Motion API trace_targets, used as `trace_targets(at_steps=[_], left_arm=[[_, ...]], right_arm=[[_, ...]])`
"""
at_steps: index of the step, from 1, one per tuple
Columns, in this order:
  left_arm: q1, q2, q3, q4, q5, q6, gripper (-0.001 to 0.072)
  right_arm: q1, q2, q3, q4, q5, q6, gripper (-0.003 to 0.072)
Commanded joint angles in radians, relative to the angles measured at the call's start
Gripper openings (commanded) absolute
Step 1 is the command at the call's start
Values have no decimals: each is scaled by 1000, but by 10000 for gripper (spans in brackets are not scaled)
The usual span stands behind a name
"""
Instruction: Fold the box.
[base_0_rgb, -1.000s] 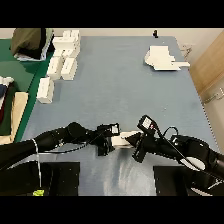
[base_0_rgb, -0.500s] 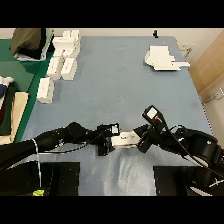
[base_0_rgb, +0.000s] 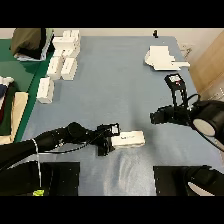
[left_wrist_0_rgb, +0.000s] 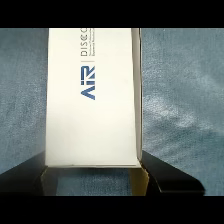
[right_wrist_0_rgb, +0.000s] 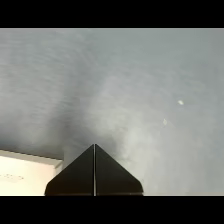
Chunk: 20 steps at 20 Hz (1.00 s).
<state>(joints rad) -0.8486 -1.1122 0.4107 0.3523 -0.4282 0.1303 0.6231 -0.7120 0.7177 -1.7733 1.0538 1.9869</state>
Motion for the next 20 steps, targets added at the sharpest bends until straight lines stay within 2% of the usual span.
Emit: trace_targets(at_steps=[1, 5, 9, 11, 13, 16, 18, 20], left_arm=[[0, 0, 0, 0, 30, 12, 465], [16, 43, 11, 0, 90, -28, 465], [122, 193, 12, 49, 116, -270, 465], [244, 254, 12, 124, 133, -443, 465], [412, 267, 12, 215, 132, -595, 465], [657, 238, 12, 327, 150, -686, 465], [798, 201, 13, 325, 196, -686, 465], [896, 144, 26, 325, 219, -685, 465]], right_arm=[[-75, -128, 85, 43, 137, 42, 2], [-75, -191, 87, 77, 83, 130, 2], [-75, -192, 88, 14, 61, 198, 2], [-75, -192, 88, 0, 62, 201, 2], [-75, -192, 88, -14, 62, 210, 2], [-75, -192, 88, -30, 61, 221, 2], [-75, -192, 88, -30, 52, 221, 2], [-75, -192, 88, -29, 28, 221, 2]])
